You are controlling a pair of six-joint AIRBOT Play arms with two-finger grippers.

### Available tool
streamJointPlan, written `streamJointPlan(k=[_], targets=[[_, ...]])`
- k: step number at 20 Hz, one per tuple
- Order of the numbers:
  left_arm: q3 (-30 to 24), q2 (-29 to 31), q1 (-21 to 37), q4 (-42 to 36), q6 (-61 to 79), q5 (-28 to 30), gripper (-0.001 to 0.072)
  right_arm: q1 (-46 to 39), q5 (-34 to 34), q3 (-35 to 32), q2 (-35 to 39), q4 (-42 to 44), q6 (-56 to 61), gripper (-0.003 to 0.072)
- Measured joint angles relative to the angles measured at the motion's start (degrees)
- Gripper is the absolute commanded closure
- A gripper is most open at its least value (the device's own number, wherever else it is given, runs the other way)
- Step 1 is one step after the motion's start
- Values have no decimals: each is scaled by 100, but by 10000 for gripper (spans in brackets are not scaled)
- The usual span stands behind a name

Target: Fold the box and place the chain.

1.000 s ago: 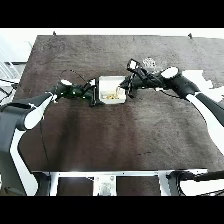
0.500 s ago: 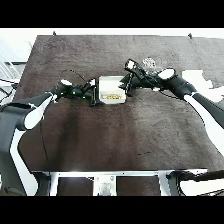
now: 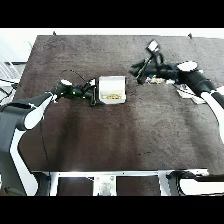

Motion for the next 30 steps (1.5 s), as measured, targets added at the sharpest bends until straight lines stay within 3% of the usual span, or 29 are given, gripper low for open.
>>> streamJointPlan(k=[4,10,16,25,28,30], targets=[[0,-2,0,0,0,0,86,-494,315,387,-179,761,-17,600],[0,0,0,0,2,2,85,-695,824,826,-1029,1126,118,666],[0,-2,0,0,2,2,85,-597,966,898,-1681,1167,149,665],[0,0,0,0,2,2,86,-66,1032,916,-1952,612,155,656],[0,-2,0,0,0,0,86,-7,1375,997,-1956,435,160,643],[0,-2,0,0,2,2,86,52,1781,1091,-1958,179,212,593]])
